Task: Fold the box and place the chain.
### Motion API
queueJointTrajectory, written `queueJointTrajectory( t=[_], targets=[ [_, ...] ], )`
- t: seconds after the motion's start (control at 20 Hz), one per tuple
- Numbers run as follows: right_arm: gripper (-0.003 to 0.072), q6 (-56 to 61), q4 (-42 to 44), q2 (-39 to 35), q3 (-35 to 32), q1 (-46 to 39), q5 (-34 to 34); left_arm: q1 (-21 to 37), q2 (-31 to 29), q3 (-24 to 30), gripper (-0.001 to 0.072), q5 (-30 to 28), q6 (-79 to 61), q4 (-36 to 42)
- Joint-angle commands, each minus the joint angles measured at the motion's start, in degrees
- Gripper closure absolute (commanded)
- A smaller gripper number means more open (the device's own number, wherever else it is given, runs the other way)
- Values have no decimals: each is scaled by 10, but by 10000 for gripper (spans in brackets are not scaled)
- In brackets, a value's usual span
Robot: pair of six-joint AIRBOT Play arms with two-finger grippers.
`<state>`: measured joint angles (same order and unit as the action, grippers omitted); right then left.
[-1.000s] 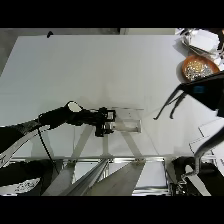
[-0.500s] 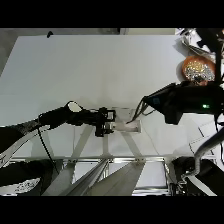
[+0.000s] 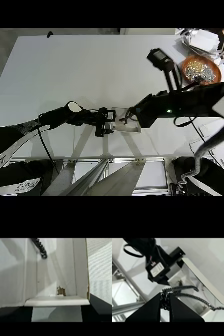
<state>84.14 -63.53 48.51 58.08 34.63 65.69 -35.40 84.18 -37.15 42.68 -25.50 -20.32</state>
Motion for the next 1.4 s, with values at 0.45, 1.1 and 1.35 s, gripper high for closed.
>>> queueJointTrajectory(
  t=[0.45,1.1,1.35],
  targets=[
    [669,89,-33,67,-230,75,-260,0,0,0,500,0,0,0],
    [415,90,-42,97,-228,71,-249,0,0,0,500,0,0,0],
    [418,96,-107,-15,-176,-42,-84,0,0,0,500,0,0,0]
  ],
)
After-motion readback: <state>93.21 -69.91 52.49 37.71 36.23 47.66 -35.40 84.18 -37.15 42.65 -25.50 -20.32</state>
